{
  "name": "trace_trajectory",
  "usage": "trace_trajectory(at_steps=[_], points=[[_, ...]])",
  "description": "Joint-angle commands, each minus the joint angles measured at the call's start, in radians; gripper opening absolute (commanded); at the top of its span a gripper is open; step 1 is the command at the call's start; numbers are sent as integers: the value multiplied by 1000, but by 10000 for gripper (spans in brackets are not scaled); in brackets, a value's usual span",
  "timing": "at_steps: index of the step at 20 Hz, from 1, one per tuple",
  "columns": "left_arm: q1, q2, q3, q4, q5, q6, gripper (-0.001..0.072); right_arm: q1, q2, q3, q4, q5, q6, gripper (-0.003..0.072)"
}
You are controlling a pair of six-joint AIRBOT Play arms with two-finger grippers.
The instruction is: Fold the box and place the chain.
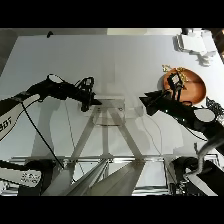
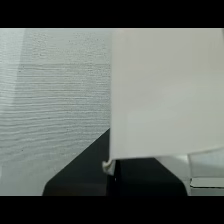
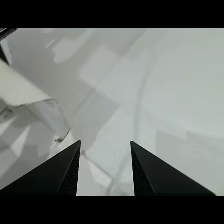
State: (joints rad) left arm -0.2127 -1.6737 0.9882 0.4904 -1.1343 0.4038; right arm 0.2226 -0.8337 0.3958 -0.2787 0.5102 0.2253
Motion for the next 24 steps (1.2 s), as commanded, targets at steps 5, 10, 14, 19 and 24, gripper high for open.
trace_trajectory(at_steps=[5,10,14,19,24], points=[[-1,0,0,0,1,-4,8,1,0,1,-170,262,-335,594],[-1,0,0,0,1,-4,8,1,-7,1,-368,266,-421,616],[-1,0,0,0,1,-4,8,6,-85,1,-396,262,-485,624],[-1,0,0,0,1,-4,8,102,-235,1,-265,159,-581,624],[-1,0,0,0,1,-4,8,171,-348,1,19,43,-759,624]])
